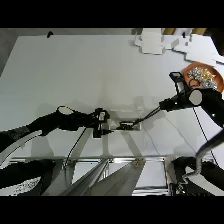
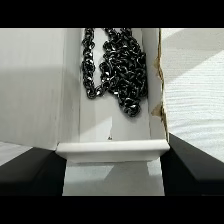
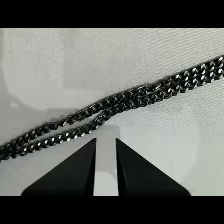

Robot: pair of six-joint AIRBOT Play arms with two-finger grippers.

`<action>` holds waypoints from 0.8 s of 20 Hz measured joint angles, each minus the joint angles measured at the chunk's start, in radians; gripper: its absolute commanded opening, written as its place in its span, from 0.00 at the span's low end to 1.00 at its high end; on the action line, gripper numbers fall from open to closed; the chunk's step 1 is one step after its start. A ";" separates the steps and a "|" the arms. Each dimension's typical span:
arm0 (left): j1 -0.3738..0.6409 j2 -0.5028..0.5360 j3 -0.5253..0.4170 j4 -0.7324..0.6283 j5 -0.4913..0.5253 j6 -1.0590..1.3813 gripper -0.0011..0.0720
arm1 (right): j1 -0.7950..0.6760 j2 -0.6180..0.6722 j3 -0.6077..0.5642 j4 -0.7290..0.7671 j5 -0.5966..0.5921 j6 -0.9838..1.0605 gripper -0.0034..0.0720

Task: Fold the box and place the chain.

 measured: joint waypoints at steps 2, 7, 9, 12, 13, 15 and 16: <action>0.000 0.000 0.000 0.000 0.000 0.000 0.15 | 0.000 -0.013 -0.001 0.002 -0.006 0.000 0.36; 0.000 0.000 0.000 0.000 0.000 0.000 0.15 | 0.000 -0.059 -0.001 0.004 -0.017 -0.001 0.36; 0.000 0.000 0.000 0.000 0.000 0.000 0.15 | 0.000 -0.076 -0.002 0.005 -0.017 -0.001 0.36; 0.000 0.000 0.000 0.000 0.000 0.000 0.15 | 0.000 -0.091 -0.010 0.005 -0.028 -0.001 0.36; 0.000 0.000 0.000 0.000 0.000 0.000 0.15 | 0.000 -0.094 -0.013 0.005 -0.032 -0.001 0.36; 0.000 0.000 0.000 0.000 0.000 0.000 0.15 | 0.000 -0.098 -0.017 0.005 -0.038 -0.001 0.36; 0.000 0.000 0.000 0.000 0.000 0.000 0.15 | 0.000 -0.099 -0.019 0.006 -0.041 -0.001 0.36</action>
